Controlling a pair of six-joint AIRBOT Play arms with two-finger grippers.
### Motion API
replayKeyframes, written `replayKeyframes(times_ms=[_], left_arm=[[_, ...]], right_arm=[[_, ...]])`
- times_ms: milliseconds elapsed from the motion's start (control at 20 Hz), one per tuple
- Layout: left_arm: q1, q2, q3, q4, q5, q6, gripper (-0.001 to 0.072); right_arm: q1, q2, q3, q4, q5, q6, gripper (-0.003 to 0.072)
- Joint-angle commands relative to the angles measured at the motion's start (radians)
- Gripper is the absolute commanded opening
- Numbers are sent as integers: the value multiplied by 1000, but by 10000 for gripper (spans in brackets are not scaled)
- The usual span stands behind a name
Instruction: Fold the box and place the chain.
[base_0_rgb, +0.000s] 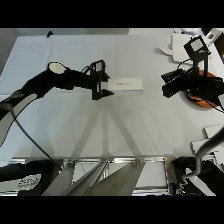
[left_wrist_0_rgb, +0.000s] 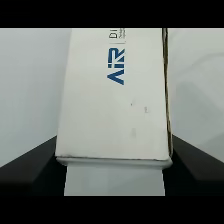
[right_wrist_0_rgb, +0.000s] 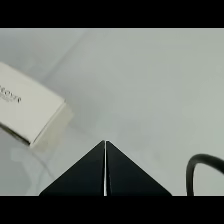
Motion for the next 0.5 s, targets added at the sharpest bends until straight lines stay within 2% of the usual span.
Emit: replayKeyframes(times_ms=[0,150,300,450], left_arm=[[24,161,1,119,240,-271,9],[101,246,1,286,340,-501,10],[214,259,1,435,341,-657,10],[341,245,1,501,344,-890,10]], right_arm=[[0,1,1,0,0,0,11],[0,1,1,0,0,0,11],[0,1,1,0,0,0,11],[0,1,1,0,0,0,11]])
